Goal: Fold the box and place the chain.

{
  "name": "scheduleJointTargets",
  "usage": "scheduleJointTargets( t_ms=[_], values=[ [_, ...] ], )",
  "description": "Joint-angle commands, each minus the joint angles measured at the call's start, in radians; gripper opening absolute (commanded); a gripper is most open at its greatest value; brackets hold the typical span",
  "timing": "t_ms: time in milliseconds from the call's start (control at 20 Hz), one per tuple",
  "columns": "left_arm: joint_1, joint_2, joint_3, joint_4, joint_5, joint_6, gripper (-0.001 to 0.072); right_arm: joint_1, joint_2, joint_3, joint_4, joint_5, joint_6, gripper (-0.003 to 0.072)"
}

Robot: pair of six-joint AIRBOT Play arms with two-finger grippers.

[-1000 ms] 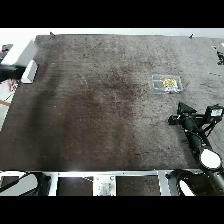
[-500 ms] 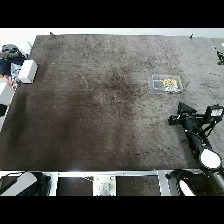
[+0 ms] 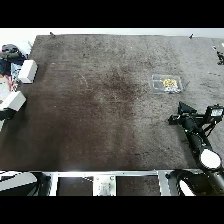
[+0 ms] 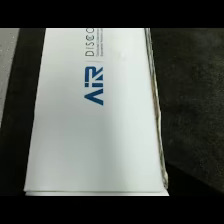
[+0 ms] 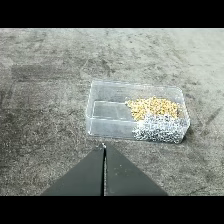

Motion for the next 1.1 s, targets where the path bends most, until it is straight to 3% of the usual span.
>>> scheduleJointTargets(
  t_ms=[0,350,500,950,1000,1050],
  values=[
    [-0.053,-0.060,0.025,0.002,0.045,-0.034,0.0005,0.000,0.001,0.000,0.000,0.000,0.000,0.0011],
    [-0.075,-0.090,0.031,0.050,0.172,-0.046,0.0007,0.000,0.001,0.000,0.000,0.000,0.000,0.0011],
    [-0.075,-0.090,0.031,0.140,0.168,-0.029,0.0009,0.000,0.001,0.000,0.000,0.000,0.000,0.0011],
    [-0.075,-0.095,0.031,0.138,0.106,-0.012,0.0032,0.000,0.001,0.000,0.000,0.000,0.000,0.0012],
    [-0.075,-0.093,0.031,0.140,0.092,0.005,0.0372,0.000,0.001,0.000,0.000,0.000,0.000,0.0011],
    [-0.075,-0.092,0.031,0.140,0.089,-0.006,0.0594,0.000,0.001,0.000,0.000,0.000,0.000,0.0012]
  ],
)
